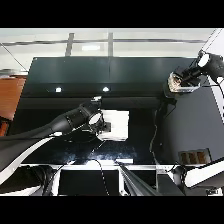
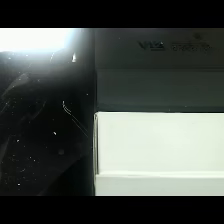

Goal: Fold the box and place the chain.

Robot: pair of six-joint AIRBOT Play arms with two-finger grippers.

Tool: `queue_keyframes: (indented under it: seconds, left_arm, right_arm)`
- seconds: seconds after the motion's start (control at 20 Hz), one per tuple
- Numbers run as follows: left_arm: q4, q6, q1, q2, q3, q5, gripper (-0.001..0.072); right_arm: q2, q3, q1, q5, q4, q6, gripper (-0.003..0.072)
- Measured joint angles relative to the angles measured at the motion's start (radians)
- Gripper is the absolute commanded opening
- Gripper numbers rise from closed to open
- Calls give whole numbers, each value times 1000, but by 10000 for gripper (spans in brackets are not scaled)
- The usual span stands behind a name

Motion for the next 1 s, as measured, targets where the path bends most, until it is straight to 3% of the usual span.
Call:
queue_keyframes:
  seconds: [0.7,0.75,0.8,0.85,0.95,1.0]
  left_arm:
    - [0,0,0,0,0,4,30]
    - [0,0,0,0,0,4,31]
    - [0,0,0,0,0,4,30]
    - [0,0,0,0,0,4,31]
    - [0,0,0,0,0,3,30]
    - [0,0,0,0,0,3,31]
  right_arm:
    - [-45,37,-1,-34,19,-11,439]
    - [-48,37,-1,-34,20,-11,361]
    - [-51,37,-1,-36,23,-11,238]
    - [-52,37,-1,-37,26,-11,189]
    - [-55,37,-1,-34,28,-12,171]
    - [-55,37,-1,-31,30,-16,25]
